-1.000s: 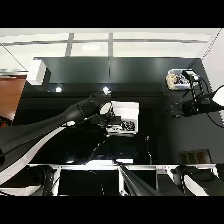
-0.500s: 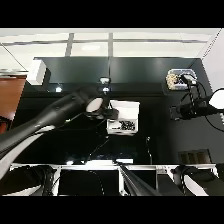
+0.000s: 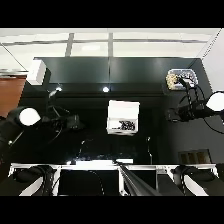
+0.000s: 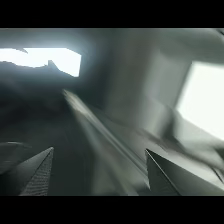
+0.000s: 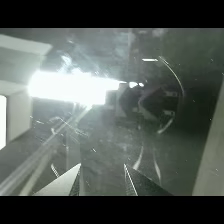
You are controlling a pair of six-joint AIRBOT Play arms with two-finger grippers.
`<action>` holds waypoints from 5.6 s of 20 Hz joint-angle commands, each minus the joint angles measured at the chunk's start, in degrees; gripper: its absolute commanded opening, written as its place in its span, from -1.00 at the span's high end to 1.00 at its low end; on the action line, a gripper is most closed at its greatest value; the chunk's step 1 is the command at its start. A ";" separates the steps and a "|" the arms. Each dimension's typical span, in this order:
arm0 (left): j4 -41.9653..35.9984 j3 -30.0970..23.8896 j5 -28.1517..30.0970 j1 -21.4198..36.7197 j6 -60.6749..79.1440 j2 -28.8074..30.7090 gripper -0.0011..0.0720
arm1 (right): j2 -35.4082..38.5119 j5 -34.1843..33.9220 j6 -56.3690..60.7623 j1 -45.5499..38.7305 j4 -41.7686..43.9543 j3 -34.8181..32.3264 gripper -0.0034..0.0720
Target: Fold the box and place the chain.
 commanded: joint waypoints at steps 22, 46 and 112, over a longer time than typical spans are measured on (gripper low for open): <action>-28.46 10.99 2.62 -5.90 107.23 -30.99 -0.99 | 0.07 -0.46 1.84 -0.04 3.48 -0.07 0.06; -26.16 17.79 7.43 -12.68 101.09 -36.02 -0.98 | 0.04 -3.37 1.40 -0.04 3.08 -0.07 0.06; -25.14 18.29 5.51 -17.77 103.34 -36.09 -0.41 | -6.36 -0.28 -64.78 13.64 19.52 0.87 -0.95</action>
